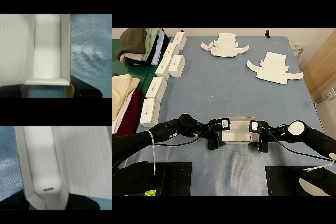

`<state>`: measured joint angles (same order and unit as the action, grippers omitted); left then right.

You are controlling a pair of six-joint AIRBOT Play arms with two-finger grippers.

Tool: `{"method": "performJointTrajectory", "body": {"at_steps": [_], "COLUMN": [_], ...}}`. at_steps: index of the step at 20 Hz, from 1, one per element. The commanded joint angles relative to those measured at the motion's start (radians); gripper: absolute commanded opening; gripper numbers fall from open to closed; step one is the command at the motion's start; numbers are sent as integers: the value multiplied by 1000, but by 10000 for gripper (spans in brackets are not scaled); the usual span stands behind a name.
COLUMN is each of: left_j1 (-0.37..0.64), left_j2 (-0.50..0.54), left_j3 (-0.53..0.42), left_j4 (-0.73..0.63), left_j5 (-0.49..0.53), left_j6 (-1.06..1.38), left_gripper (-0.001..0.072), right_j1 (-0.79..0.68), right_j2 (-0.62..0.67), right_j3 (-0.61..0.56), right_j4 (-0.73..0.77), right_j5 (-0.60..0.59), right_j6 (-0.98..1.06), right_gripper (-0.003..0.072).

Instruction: Fold the box.

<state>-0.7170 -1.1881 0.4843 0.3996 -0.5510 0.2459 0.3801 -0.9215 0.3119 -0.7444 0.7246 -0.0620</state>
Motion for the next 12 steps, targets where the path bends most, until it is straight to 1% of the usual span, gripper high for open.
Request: {"method": "performJointTrajectory", "body": {"at_steps": [1, 5, 6, 7, 9, 12], "left_j1": [0, 0, 0, 0, 0, 0], "left_j2": [-1, -1, -1, -1, -1, -1], "left_j3": [0, 0, 0, 0, 0, 0], "left_j4": [1, 1, 1, 1, 1, 1], "left_j5": [0, 0, 0, 0, 0, 0], "left_j6": [0, 0, 0, 0, 0, 0], "left_gripper": [528, 528, 528, 528, 528, 528], "right_j1": [0, 0, 0, 0, 0, 0], "right_j2": [0, 0, 0, 0, 11, 57], "right_j3": [0, 0, 0, 2, 5, 5], "right_j4": [0, 0, 1, 6, 24, -13], "right_j5": [0, 0, -11, -31, -32, 22], "right_j6": [0, 0, 1, 1, 22, 93], "right_gripper": [520, 520, 533, 720, 720, 720]}}
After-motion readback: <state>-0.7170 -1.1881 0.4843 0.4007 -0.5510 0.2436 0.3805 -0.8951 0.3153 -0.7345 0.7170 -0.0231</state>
